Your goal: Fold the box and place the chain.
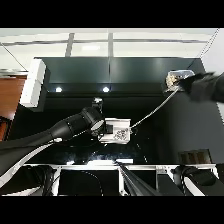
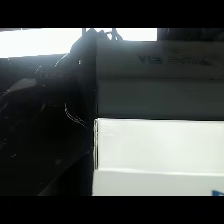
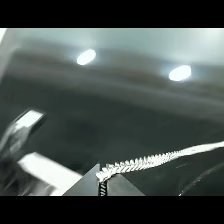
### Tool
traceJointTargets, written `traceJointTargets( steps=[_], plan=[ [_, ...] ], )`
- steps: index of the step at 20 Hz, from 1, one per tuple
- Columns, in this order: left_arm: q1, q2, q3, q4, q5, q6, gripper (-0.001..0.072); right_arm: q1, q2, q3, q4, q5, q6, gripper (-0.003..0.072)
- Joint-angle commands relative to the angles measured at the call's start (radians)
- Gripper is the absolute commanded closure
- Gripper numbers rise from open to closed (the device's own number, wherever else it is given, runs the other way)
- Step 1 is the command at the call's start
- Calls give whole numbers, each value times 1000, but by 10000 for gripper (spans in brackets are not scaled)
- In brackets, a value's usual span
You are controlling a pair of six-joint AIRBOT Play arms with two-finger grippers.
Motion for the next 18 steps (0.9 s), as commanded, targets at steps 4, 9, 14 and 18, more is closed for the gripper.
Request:
traceJointTargets(
  steps=[4,9,14,18],
  plan=[
    [1,0,0,0,-1,0,682,259,15,-264,25,-114,154,676],
    [1,0,0,0,0,0,682,327,2,-439,226,-304,152,676],
    [1,0,0,0,0,0,682,450,-130,-457,284,-505,152,676],
    [1,0,0,0,0,0,682,457,-194,-457,267,-489,151,675]
  ],
)
